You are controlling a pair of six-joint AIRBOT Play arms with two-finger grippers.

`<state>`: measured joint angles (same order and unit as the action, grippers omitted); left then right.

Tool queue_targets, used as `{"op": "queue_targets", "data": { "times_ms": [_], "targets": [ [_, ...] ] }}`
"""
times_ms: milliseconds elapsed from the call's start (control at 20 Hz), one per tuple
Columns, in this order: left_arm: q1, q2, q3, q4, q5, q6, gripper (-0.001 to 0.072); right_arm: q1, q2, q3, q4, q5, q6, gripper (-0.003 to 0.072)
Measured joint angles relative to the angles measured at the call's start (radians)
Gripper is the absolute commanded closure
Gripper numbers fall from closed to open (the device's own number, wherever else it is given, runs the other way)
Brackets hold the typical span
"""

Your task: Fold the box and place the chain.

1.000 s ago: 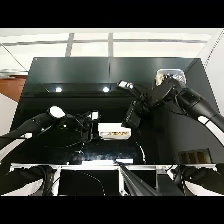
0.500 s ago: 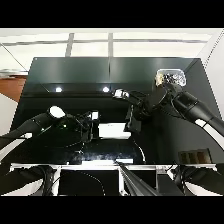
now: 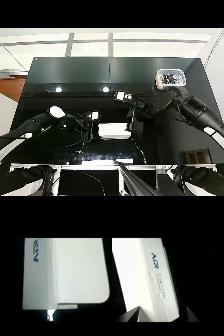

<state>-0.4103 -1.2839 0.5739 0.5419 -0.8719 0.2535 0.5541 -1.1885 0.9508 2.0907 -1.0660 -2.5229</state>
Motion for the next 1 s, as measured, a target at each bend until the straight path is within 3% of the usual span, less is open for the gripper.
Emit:
{"op": "queue_targets", "data": {
  "times_ms": [400,450,800,850,1000],
  "targets": [
    [0.000,0.000,0.000,0.000,0.000,0.000,0.0318,0.025,0.004,-0.043,0.001,0.062,-0.017,0.0025],
    [0.000,0.000,0.000,0.000,0.000,0.000,0.0317,0.026,0.004,-0.044,0.000,0.066,-0.017,0.0177],
    [0.000,0.000,0.000,0.000,0.000,-0.002,0.0318,0.027,0.003,-0.047,-0.013,0.084,-0.017,0.0212],
    [0.000,0.000,0.000,0.000,0.000,-0.002,0.0318,0.028,0.003,-0.047,-0.015,0.085,-0.018,0.0366],
    [0.000,0.000,0.000,0.000,0.000,-0.001,0.0318,0.043,0.003,-0.047,-0.017,0.086,-0.018,0.0378]
  ]
}}
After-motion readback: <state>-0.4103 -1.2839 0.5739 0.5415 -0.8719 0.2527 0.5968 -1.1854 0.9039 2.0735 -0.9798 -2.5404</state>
